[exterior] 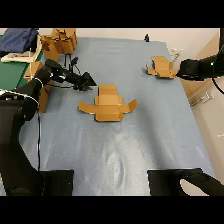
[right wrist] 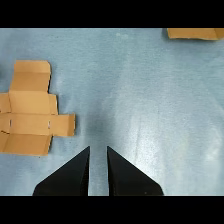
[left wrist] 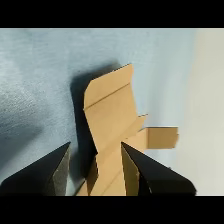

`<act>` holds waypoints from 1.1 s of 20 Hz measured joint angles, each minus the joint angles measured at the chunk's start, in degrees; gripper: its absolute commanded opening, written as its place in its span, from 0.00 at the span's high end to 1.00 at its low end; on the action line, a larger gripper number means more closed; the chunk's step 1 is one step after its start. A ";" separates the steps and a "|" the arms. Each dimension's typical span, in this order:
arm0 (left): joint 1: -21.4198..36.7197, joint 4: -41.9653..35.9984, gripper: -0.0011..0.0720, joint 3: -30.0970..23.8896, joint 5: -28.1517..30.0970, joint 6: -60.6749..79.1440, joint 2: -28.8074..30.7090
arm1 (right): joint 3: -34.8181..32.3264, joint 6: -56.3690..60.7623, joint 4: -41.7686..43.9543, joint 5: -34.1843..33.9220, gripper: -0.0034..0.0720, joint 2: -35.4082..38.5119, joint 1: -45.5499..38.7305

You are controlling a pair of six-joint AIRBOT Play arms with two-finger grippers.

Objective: Fold the box.

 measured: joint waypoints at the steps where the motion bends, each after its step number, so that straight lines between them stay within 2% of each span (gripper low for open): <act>1: 0.42 -1.68 0.33 0.20 -1.11 0.04 -0.85 | 0.00 0.00 0.00 0.00 0.72 0.00 0.00; 4: 0.50 -5.11 0.33 0.44 -2.64 0.81 -2.64 | 0.00 -0.02 0.00 -0.15 0.72 0.00 0.00; 9: -0.83 -7.06 0.33 0.52 -1.70 2.08 -3.63 | 0.00 -0.02 0.00 -0.72 0.72 0.00 0.00; 10: -0.98 -6.99 0.36 0.52 -1.16 2.10 -3.74 | 0.00 -0.02 0.00 -0.83 0.72 0.00 0.00; 22: -3.37 -4.98 0.36 0.52 2.71 0.74 -4.15 | 0.00 -0.04 0.07 -0.96 0.72 0.00 0.00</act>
